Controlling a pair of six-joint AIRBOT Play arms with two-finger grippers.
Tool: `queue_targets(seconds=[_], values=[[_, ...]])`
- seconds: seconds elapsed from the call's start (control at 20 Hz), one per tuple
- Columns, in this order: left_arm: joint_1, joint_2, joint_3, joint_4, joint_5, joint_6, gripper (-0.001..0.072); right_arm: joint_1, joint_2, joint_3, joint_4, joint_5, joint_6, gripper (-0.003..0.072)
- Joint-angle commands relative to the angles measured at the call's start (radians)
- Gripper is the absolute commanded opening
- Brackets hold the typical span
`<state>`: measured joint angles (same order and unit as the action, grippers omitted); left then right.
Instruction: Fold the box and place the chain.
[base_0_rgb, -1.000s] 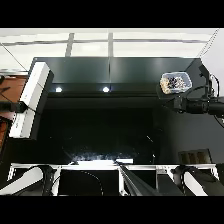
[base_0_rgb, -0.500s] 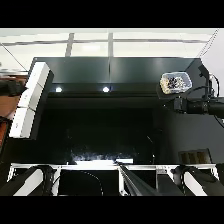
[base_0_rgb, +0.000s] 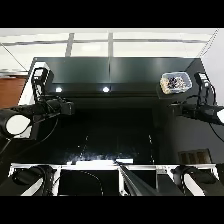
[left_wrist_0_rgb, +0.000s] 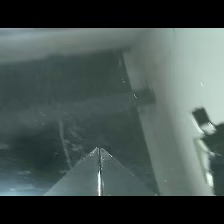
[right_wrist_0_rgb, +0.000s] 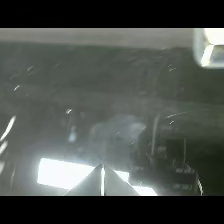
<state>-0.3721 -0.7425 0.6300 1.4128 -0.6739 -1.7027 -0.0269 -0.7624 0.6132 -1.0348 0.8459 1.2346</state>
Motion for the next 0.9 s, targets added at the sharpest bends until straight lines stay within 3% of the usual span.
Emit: queue_targets(seconds=[0.0,0.15,0.85], values=[[-0.013,0.017,-0.037,0.122,0.1,-0.081,0.0027,0.016,0.008,-0.038,0.015,-0.149,0.038,0.0012],[0.028,0.017,-0.037,0.119,0.117,-0.082,0.0027,0.016,0.008,-0.038,0.013,-0.155,0.038,0.0013],[0.027,0.017,-0.037,0.119,0.117,-0.082,0.0027,0.016,0.008,-0.038,0.013,-0.154,0.037,0.0012]])
